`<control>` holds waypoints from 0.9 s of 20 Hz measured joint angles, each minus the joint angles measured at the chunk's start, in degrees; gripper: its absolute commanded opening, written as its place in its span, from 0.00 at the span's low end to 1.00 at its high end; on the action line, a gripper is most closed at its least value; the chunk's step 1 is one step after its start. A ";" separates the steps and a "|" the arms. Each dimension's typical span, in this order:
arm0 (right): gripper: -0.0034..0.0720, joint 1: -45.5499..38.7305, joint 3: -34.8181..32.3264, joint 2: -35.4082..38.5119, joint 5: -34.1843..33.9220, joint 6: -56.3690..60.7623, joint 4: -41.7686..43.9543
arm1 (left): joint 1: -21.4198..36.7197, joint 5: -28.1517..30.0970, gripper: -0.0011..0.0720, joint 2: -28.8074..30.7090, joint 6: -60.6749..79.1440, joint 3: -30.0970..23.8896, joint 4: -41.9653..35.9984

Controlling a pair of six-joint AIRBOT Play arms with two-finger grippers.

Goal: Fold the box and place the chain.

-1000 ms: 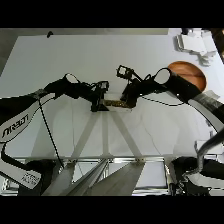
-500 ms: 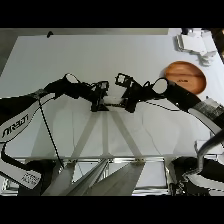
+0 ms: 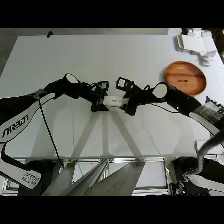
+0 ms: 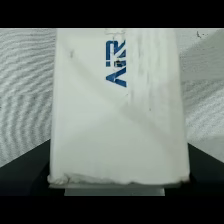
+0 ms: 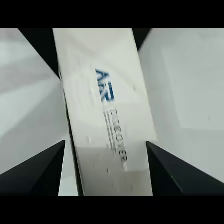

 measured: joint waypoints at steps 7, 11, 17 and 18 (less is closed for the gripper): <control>0.06 -2.78 -0.07 3.58 1.68 4.61 14.47 | 0.00 0.00 0.23 0.00 0.00 0.00 0.00; 0.06 -3.67 -0.72 -0.33 1.97 9.64 20.85 | 0.00 0.00 0.23 0.00 0.00 0.00 0.00; 0.05 -4.00 -1.64 -7.50 3.63 15.69 23.80 | 0.00 0.00 0.23 0.00 0.22 0.00 0.13; 0.05 -4.00 -1.68 -7.74 3.91 16.11 23.71 | 0.00 0.00 0.23 0.00 0.20 0.00 0.13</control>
